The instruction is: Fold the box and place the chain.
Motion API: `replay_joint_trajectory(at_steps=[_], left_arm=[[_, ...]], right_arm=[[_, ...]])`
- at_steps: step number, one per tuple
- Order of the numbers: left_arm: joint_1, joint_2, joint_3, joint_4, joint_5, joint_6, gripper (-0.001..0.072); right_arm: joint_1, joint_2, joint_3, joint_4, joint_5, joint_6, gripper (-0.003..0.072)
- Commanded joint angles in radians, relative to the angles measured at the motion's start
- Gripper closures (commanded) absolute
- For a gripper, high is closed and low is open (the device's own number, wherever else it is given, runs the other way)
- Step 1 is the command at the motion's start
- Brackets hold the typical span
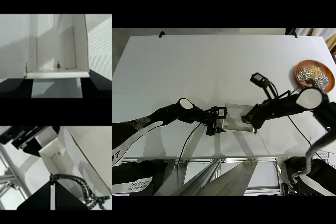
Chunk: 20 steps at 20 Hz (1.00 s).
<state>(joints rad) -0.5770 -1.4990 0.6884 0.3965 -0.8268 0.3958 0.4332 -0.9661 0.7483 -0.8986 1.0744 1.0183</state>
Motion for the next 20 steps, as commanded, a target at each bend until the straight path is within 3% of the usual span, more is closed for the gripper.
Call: replay_joint_trajectory(at_steps=[1,7,13,16,20], left_arm=[[0.000,0.000,0.000,0.000,0.000,0.000,0.0679],[0.000,0.000,0.000,0.000,0.000,0.000,0.0679],[0.000,0.000,0.000,0.000,0.000,0.000,0.0679],[0.000,0.000,0.000,0.000,0.000,0.000,0.0679],[0.000,0.000,0.000,0.000,0.000,0.000,0.0679]], right_arm=[[0.081,-0.043,-0.091,-0.003,-0.159,0.005,0.0673],[0.164,-0.124,-0.102,0.055,-0.328,0.028,0.0673],[0.177,-0.135,-0.102,0.061,-0.348,0.033,0.0667],[0.177,-0.120,-0.102,0.061,-0.321,0.058,0.0456],[0.163,-0.028,-0.102,0.002,-0.251,0.098,0.0459]])
